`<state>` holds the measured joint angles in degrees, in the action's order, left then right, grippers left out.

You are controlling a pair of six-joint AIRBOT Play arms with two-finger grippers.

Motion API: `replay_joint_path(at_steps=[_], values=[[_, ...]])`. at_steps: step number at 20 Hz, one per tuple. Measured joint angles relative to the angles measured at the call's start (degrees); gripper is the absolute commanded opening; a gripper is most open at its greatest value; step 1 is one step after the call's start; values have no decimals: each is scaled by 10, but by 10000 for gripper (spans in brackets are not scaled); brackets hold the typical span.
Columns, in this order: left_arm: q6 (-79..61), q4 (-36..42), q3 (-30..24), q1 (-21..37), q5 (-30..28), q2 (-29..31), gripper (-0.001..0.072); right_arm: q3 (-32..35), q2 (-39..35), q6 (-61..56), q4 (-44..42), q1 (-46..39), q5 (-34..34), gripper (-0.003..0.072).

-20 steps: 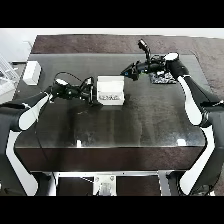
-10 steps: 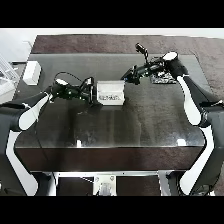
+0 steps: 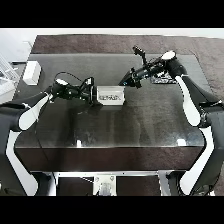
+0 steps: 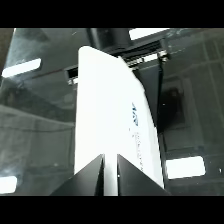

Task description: Fold the box and place the chain.

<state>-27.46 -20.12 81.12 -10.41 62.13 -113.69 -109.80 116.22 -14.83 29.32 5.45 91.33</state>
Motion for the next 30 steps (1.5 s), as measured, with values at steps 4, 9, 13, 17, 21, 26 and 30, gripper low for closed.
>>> replay_joint_path(at_steps=[4,9,13,17,21,26,30], values=[[0,0,0,0,-1,0,558,9,-2,57,-2,4,14,4],[0,0,0,0,-2,0,558,52,-7,103,2,5,5,0],[0,0,0,0,-2,0,558,123,-52,143,-7,6,-41,3],[0,0,0,0,-2,0,558,175,-72,171,-8,12,-100,299],[0,0,0,0,-2,0,558,193,-78,187,-15,20,-137,387],[0,0,0,0,-2,0,558,199,-79,200,-16,38,-152,494],[0,0,0,0,-2,0,557,200,-79,210,2,57,-168,492]])
